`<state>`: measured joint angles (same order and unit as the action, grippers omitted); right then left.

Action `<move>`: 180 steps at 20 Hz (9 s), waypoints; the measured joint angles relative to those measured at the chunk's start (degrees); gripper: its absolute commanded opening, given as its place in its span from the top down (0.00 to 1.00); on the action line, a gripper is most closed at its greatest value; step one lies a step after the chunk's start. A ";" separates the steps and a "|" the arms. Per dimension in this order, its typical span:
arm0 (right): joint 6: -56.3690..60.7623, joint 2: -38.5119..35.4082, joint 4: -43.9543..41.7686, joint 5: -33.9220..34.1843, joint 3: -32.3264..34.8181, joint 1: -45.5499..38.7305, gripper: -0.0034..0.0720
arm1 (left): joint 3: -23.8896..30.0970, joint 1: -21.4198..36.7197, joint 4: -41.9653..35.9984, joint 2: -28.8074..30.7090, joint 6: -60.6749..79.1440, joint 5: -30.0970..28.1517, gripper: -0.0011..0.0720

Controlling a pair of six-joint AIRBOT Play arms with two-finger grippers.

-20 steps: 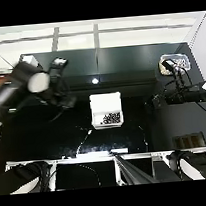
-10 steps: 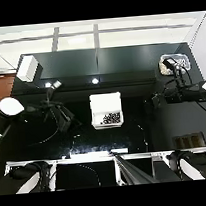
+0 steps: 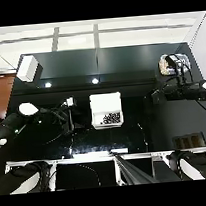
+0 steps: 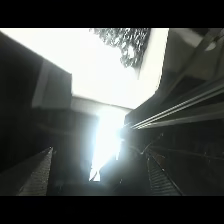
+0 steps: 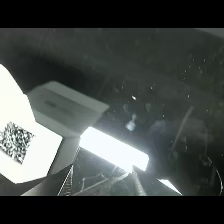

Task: Fold the box and place the chain.

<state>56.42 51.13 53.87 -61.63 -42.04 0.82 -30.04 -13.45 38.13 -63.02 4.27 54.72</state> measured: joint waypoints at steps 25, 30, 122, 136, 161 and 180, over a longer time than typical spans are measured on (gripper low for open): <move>-0.02 0.00 -0.46 0.00 0.00 0.00 0.39 | -4.35 -10.10 -9.94 -11.98 6.03 -6.29 0.01; -0.02 0.00 -0.44 0.59 0.00 0.00 0.06 | -4.39 -11.17 -9.94 -12.02 5.86 -7.17 0.33; -40.19 14.82 -0.35 8.92 -4.07 29.94 0.76 | -4.46 -11.50 -9.66 -12.02 5.16 -8.04 0.38; -38.86 14.88 -0.20 7.72 -4.00 30.01 0.62 | -4.46 -11.52 -9.73 -12.02 4.85 -8.11 0.38; -35.89 14.93 -0.26 8.04 -3.23 30.01 0.59 | -4.46 -11.52 -9.73 -12.02 4.90 -8.26 0.38; -29.16 14.60 -0.17 7.58 -3.23 30.01 0.59 | -4.46 -11.52 -9.73 -12.02 4.90 -8.26 0.38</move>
<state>27.27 65.73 53.69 -54.04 -45.28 30.83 -34.50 -24.97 28.40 -75.05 9.17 46.46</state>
